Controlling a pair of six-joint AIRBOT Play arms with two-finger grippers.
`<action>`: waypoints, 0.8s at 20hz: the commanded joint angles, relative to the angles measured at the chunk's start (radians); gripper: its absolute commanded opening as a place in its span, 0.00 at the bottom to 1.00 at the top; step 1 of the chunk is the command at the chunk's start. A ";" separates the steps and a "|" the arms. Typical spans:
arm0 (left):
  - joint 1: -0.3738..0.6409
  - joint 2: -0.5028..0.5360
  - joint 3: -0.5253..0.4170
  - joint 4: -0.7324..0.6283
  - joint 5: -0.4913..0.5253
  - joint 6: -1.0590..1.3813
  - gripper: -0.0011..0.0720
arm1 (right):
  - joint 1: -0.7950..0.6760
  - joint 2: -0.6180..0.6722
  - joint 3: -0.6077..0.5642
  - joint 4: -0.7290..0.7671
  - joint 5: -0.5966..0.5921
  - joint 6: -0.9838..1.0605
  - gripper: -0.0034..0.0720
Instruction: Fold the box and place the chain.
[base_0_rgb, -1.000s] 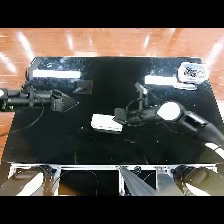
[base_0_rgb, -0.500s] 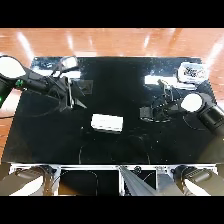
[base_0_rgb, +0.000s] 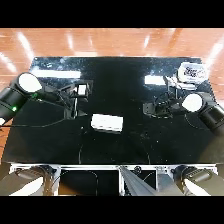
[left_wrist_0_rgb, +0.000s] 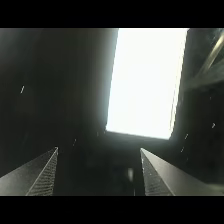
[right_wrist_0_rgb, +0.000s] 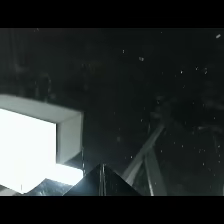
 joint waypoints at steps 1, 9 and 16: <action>0.023 -0.016 -0.065 -0.213 0.002 0.255 0.87 | 0.000 0.001 0.000 -0.005 -0.033 0.022 0.09; 0.011 -0.105 -0.123 -0.294 0.089 0.274 0.88 | 0.000 0.000 0.000 -0.042 -0.043 0.024 0.09; 0.000 -0.105 -0.154 -0.297 0.080 0.319 0.87 | 0.000 0.000 0.000 -0.049 -0.042 0.030 0.09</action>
